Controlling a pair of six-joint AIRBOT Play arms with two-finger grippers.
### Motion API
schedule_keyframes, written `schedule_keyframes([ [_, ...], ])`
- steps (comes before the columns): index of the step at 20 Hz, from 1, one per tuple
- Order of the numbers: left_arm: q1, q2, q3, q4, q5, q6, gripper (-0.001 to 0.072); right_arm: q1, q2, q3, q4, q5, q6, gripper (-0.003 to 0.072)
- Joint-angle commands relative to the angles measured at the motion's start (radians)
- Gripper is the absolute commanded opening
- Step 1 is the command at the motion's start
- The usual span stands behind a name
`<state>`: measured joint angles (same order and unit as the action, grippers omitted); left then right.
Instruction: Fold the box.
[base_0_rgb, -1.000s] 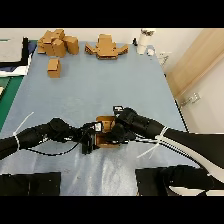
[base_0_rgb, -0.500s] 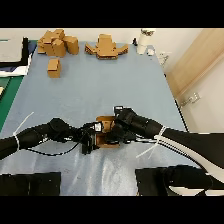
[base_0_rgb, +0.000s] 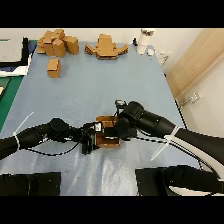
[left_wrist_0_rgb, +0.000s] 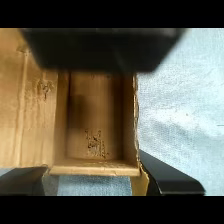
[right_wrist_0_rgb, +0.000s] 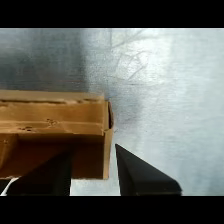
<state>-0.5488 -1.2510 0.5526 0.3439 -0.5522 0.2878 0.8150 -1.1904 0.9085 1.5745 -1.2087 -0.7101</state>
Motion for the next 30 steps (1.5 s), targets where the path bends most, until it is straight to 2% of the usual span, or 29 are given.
schedule_keyframes([
  [1,0.000,0.000,0.001,0.000,0.000,0.000,0.0446,-0.031,0.022,0.029,0.004,-0.052,0.003,0.0420],
  [9,0.000,-0.001,0.001,0.000,0.000,0.000,0.0446,-0.136,0.048,0.041,0.024,-0.072,-0.096,0.0413],
  [12,0.000,-0.001,0.001,0.000,0.000,0.000,0.0446,-0.218,0.057,0.040,0.037,-0.111,-0.186,0.0094],
  [13,0.000,-0.001,0.001,0.000,0.000,0.000,0.0446,-0.257,0.057,0.039,0.029,-0.120,-0.210,0.0025],
  [14,0.000,-0.001,0.001,0.000,0.000,0.000,0.0446,-0.307,0.055,0.038,0.028,-0.116,-0.249,0.0004],
  [16,0.000,-0.001,0.001,0.000,0.000,0.000,0.0446,-0.430,0.035,0.038,0.062,-0.067,-0.365,0.0003],
  [17,0.000,-0.001,0.001,0.000,0.000,0.000,0.0446,-0.497,0.013,0.038,0.134,-0.023,-0.470,0.0003],
  [18,0.000,-0.001,0.001,0.000,0.000,0.000,0.0446,-0.573,-0.026,0.038,0.276,0.017,-0.645,0.0003],
  [20,0.000,-0.001,0.001,0.000,0.000,0.000,0.0446,-0.689,-0.144,0.041,0.649,-0.006,-1.018,0.0003],
  [21,0.000,-0.001,0.001,0.000,0.000,0.000,0.0446,-0.717,-0.210,0.041,0.786,-0.032,-1.151,0.0003],
  [22,0.000,-0.001,0.001,0.000,0.000,0.000,0.0446,-0.722,-0.262,0.043,0.863,-0.035,-1.228,0.0003],
  [25,0.000,-0.001,0.001,0.000,0.000,0.000,0.0446,-0.685,-0.351,0.054,0.969,-0.034,-1.360,0.0003],
  [30,0.000,-0.001,0.001,0.000,0.000,0.000,0.0446,-0.582,-0.288,0.048,0.965,-0.070,-1.475,0.0003],
])
